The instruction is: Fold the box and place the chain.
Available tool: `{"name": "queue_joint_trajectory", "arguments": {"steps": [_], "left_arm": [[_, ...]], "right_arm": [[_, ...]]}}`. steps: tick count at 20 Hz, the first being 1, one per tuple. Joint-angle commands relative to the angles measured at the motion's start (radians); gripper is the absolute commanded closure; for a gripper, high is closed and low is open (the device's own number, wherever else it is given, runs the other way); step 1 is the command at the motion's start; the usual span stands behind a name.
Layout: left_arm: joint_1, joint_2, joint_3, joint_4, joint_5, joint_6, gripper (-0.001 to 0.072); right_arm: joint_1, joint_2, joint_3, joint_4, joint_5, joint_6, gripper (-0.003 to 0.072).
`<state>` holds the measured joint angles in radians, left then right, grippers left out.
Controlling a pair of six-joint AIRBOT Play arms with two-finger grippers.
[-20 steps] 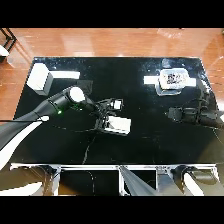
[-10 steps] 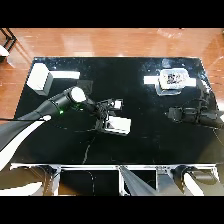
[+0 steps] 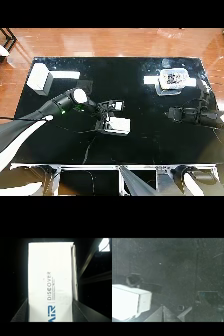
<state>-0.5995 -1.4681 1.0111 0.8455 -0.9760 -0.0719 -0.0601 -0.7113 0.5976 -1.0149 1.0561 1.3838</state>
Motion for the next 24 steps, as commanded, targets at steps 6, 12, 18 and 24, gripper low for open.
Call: {"name": "queue_joint_trajectory", "arguments": {"steps": [6,12,18,24], "left_arm": [[-0.002,-0.002,0.001,0.018,0.008,-0.072,0.0218],[-0.002,-0.001,0.017,0.018,-0.014,-0.177,0.0531],[0.003,0.039,0.058,0.154,-0.052,-0.383,0.0529],[0.138,0.162,0.056,0.219,-0.154,-0.548,0.0526]], "right_arm": [[0.000,0.001,-0.001,0.000,-0.008,0.000,0.0665],[0.000,0.001,-0.001,0.000,-0.010,0.000,0.0665],[0.000,0.001,-0.001,-0.007,-0.010,0.000,0.0665],[0.000,0.001,-0.001,-0.011,-0.010,0.000,0.0665]]}}
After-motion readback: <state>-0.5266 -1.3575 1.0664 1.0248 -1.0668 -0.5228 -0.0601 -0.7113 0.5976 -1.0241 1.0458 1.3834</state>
